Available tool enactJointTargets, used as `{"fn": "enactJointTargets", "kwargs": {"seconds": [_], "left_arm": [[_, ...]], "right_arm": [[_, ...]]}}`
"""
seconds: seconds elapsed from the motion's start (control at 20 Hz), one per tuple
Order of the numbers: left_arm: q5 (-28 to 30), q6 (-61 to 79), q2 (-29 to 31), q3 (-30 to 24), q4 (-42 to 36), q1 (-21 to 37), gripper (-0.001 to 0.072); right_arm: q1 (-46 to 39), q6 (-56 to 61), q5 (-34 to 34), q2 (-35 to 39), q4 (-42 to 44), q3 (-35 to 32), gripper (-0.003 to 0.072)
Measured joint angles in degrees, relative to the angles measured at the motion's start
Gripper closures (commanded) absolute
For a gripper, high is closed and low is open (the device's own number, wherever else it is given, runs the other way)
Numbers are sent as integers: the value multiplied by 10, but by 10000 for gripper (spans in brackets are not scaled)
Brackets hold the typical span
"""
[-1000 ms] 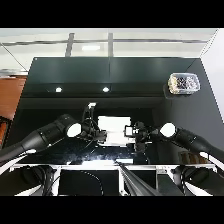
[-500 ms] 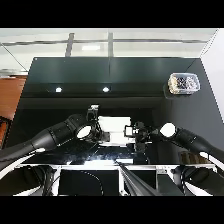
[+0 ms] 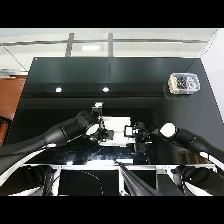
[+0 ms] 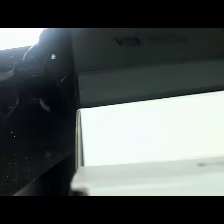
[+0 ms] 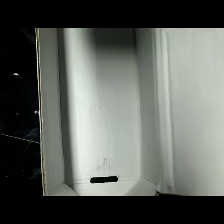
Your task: Fold the box and place the chain.
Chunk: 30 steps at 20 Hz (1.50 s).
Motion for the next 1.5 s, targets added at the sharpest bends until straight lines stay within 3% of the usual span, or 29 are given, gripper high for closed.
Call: {"fn": "enactJointTargets", "kwargs": {"seconds": [0.6, 0.8, 1.0, 1.05, 1.1, 1.15, 1.2, 1.5], "left_arm": [[-22, -29, -23, 9, 5, -3, 445], [-18, -46, -23, 9, 7, -3, 677], [-17, -52, -23, 9, 5, -3, 680], [-17, -52, -23, 9, 5, -3, 646], [-16, -52, -23, 9, 5, -3, 487], [-13, -51, -23, 9, 5, -3, 380], [-12, -51, -23, 9, 5, -3, 354], [-13, -55, -23, 9, 9, -2, 372]], "right_arm": [[0, 0, 1, 0, -1, 0, 486], [0, 0, 2, 0, -2, 0, 486], [0, 0, 2, 0, -2, 0, 486], [0, 0, 2, 0, -2, 0, 486], [0, 0, 2, 0, -2, 0, 486], [0, 0, 2, 0, -2, 0, 486], [0, 0, 2, 0, -2, 0, 486], [0, 0, 2, 0, -2, 0, 486]]}}
